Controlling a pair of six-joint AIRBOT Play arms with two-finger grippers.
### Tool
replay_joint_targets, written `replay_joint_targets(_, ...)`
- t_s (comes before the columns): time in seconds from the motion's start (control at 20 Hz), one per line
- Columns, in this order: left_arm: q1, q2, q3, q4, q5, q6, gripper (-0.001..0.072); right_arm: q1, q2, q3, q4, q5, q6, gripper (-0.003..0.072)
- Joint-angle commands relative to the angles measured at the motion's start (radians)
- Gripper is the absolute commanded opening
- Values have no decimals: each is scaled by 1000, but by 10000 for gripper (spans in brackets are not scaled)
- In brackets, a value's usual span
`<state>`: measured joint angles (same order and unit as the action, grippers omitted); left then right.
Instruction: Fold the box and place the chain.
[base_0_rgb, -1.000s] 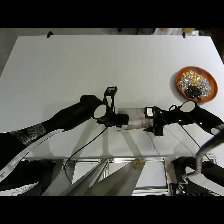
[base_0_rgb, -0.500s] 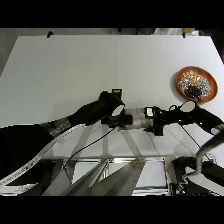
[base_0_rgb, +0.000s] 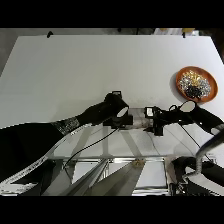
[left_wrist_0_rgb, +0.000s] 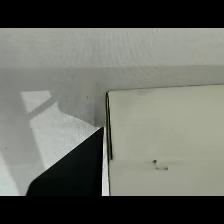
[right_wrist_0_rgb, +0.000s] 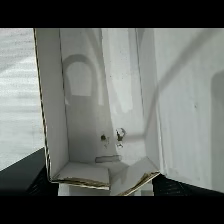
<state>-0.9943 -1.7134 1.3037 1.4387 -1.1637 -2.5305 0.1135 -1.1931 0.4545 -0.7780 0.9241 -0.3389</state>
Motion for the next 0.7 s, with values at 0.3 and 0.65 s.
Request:
replay_joint_targets(0.3,-10,-18,1,15,0,-17,10,0,0,1,0,0,0,396)
replay_joint_targets(0.65,-10,-18,5,17,-3,-9,98,0,0,1,0,0,0,396)
